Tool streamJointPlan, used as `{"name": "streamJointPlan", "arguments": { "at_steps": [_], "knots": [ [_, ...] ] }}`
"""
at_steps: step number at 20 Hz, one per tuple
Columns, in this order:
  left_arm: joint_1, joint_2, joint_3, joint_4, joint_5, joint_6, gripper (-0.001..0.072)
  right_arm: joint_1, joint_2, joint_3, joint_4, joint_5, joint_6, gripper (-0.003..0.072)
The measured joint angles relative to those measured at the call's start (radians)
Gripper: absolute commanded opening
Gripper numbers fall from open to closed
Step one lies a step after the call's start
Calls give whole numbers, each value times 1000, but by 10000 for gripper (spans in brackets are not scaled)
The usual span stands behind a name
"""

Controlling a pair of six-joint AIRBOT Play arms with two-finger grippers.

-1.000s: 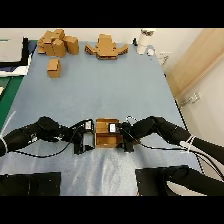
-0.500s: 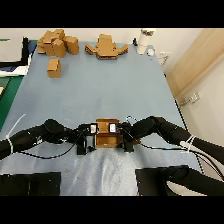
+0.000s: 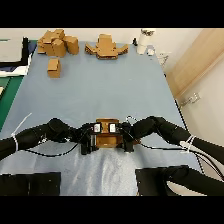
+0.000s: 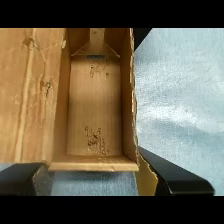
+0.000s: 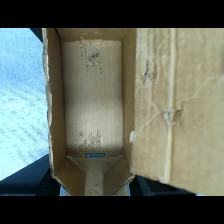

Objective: Fold the box.

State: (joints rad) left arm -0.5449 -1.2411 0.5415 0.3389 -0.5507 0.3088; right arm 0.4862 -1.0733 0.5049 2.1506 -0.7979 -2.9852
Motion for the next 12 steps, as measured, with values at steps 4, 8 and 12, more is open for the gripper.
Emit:
{"name": "streamJointPlan", "arguments": {
  "at_steps": [4,8,12],
  "knots": [
    [-3,-8,8,2,1,-14,680,0,0,0,0,0,0,544],
    [-4,-10,11,4,2,-20,619,0,0,0,0,0,0,544],
    [-4,-10,11,5,1,-21,484,0,0,0,0,0,0,544]
  ]
}}
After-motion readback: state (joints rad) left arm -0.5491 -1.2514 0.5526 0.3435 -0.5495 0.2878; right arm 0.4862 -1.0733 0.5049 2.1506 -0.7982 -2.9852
